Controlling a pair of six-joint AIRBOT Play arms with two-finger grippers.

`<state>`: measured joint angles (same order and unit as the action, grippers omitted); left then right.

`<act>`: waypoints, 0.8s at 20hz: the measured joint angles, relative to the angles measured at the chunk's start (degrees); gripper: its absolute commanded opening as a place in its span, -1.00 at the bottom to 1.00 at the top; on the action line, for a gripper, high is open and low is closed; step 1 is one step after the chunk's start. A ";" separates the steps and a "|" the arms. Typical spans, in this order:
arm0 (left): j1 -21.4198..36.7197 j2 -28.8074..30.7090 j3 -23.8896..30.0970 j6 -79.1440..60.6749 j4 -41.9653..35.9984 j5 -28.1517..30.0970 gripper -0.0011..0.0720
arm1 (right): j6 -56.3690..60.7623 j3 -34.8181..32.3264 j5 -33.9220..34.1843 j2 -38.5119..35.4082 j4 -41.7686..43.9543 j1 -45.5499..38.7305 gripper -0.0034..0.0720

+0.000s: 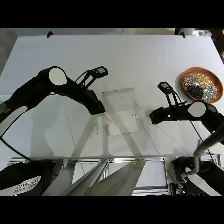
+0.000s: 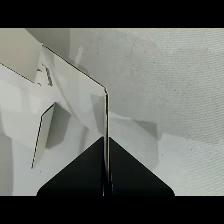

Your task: Fold the box and place the chain.

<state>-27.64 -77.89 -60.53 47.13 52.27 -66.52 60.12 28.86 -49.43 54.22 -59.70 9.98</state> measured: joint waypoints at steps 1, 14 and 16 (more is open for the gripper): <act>0.04 -1.07 0.00 -1.92 -2.08 -0.04 0.49 | 0.00 0.00 -0.17 0.00 0.00 0.00 -0.87; 2.67 -10.05 0.00 -11.23 -11.41 5.44 0.49 | -0.13 0.00 -1.14 0.00 0.07 0.00 -0.87; 5.07 -10.23 0.00 -11.43 -11.74 4.83 0.49 | -0.15 0.00 -1.27 0.00 0.04 0.00 -0.87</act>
